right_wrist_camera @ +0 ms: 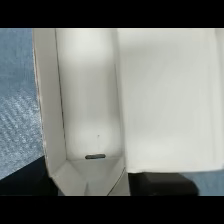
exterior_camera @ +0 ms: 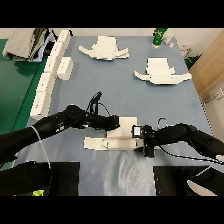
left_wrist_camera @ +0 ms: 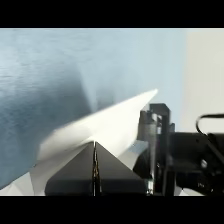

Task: Fold the box.

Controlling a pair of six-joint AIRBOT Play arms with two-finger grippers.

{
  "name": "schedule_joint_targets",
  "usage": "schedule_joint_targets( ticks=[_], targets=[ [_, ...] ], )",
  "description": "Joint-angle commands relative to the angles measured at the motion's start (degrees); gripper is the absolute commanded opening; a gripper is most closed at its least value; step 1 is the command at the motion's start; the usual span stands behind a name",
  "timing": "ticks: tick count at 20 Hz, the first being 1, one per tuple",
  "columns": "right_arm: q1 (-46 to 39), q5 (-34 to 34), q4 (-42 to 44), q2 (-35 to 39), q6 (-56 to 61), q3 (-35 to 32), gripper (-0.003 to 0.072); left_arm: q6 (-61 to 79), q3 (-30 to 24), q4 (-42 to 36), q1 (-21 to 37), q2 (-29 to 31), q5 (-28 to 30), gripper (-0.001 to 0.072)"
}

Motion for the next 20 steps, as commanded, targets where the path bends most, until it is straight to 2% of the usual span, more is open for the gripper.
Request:
schedule_joint_targets(
  ticks=[1,5,8,11,16,18,19,20],
  targets=[
    [0.02,0.00,-0.04,0.04,-0.15,0.07,0.0517,-3.67,-0.02,-0.07,-0.13,-4.20,0.79,0.0013],
    [0.00,0.00,-0.04,0.04,-0.15,0.07,0.0517,-3.65,0.00,-0.09,0.24,-5.01,0.15,0.0013],
    [0.02,0.00,-0.04,0.04,-0.15,0.07,0.0518,0.98,0.74,-0.04,2.16,-3.23,-3.54,0.0012],
    [0.00,0.00,-0.07,0.04,-0.15,0.07,0.0517,3.98,1.22,4.31,4.31,4.31,-8.20,0.0012],
    [0.00,0.00,-0.04,0.04,-0.15,0.07,0.0518,2.45,0.50,23.21,5.11,22.05,-14.25,0.0012],
    [0.00,0.00,-0.04,0.04,-0.15,0.07,0.0517,7.67,0.22,30.25,5.11,27.56,-14.84,0.0014],
    [0.00,0.00,-0.04,0.04,-0.15,0.07,0.0517,10.58,0.22,32.70,5.11,29.33,-14.84,0.0052],
    [0.02,0.00,-0.04,0.04,-0.15,0.07,0.0517,13.88,0.22,34.01,5.11,30.34,-14.49,0.0410]
  ],
)
